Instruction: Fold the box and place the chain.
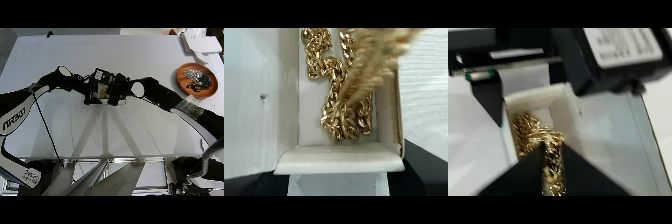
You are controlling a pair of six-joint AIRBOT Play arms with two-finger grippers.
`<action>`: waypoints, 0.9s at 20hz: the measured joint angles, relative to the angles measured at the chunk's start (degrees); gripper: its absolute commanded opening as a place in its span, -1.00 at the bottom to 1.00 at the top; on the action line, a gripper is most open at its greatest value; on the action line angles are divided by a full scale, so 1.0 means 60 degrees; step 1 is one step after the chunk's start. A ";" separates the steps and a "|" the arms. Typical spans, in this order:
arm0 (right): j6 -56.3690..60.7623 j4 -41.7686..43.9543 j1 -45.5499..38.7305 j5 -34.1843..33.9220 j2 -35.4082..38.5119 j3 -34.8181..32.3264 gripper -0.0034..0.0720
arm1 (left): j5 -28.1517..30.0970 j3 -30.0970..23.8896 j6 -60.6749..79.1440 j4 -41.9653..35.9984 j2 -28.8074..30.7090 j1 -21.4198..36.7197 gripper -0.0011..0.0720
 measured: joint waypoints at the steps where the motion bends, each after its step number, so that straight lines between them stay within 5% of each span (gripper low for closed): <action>1: 0.0040 -0.0044 -0.0040 -0.0004 -0.0025 0.0000 0.09 | 0.0000 0.0004 0.0000 0.0000 0.0000 0.0000 -0.22; 7: 0.0055 -0.0102 -0.0637 0.0262 0.0517 0.0000 0.09 | 0.0000 0.0004 -0.0004 0.0000 0.0000 0.0000 -0.22; 18: -0.3891 0.1698 -0.3767 0.3297 0.0812 -0.0055 0.18 | 0.0000 0.0004 0.0000 0.0000 0.0000 0.0000 -0.22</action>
